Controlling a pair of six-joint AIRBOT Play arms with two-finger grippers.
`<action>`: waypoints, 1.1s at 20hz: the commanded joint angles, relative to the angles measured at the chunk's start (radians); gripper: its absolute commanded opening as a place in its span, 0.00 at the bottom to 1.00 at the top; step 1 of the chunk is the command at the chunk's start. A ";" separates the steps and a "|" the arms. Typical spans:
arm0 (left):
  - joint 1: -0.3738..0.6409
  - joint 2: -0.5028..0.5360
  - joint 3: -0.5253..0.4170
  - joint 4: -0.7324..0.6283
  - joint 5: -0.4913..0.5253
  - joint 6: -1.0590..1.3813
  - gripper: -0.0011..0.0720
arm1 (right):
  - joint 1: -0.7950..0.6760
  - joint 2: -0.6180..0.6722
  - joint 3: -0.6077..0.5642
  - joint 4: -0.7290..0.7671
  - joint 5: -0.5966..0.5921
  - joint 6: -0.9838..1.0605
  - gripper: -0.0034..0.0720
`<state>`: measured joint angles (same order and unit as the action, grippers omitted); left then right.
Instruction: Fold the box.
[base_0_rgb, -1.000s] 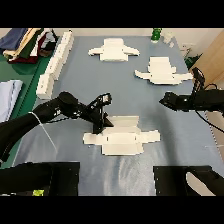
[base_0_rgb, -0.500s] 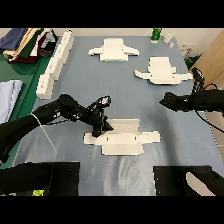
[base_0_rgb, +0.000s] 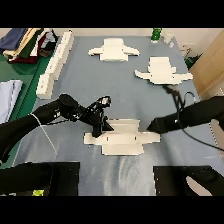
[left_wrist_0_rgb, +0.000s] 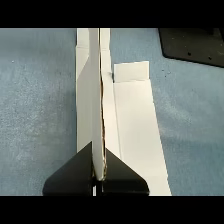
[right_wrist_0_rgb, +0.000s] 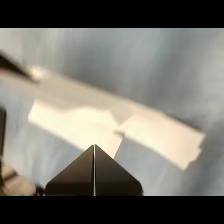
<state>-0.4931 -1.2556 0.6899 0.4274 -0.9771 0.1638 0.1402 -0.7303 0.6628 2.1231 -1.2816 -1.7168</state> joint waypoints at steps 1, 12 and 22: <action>0.000 0.001 0.001 0.000 -0.002 0.000 0.03 | 0.336 0.095 -0.064 -0.142 -0.034 0.008 0.05; 0.000 0.001 0.001 0.000 -0.002 0.000 0.03 | 0.834 -0.096 -0.242 -0.588 0.507 -0.098 0.91; 0.000 0.001 0.001 0.000 -0.002 0.000 0.03 | 0.834 -0.148 -0.122 -0.882 0.495 0.288 0.91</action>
